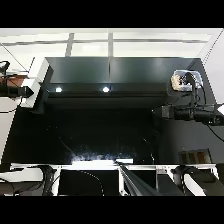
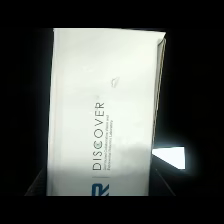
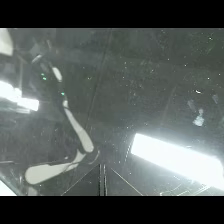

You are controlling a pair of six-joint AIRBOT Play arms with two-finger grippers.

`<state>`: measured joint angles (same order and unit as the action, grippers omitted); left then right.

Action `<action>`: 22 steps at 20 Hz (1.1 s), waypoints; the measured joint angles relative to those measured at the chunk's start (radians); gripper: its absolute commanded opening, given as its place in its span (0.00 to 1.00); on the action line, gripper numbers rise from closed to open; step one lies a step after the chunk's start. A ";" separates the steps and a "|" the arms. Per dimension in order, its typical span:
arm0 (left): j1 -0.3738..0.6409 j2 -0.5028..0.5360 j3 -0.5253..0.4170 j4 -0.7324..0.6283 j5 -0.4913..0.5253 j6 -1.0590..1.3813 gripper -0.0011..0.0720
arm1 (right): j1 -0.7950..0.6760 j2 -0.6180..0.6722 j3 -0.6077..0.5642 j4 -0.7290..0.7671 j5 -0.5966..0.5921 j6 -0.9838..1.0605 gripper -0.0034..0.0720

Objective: Fold the box and place the chain.

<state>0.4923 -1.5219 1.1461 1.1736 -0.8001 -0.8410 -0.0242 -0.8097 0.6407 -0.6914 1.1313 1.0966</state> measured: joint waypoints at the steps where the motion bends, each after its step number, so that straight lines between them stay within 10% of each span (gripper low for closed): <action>1: -0.004 -0.021 0.014 -0.002 0.000 0.008 0.51 | 0.000 0.000 0.000 0.000 -0.003 0.005 0.10; 22: -0.037 -0.121 0.112 0.008 0.025 -0.056 0.60 | 0.001 0.000 0.000 -0.002 -0.010 0.026 0.10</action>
<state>0.4549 -1.6424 1.2583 1.1812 -0.7753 -0.8967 -0.0231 -0.8097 0.6407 -0.6930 1.1213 1.1221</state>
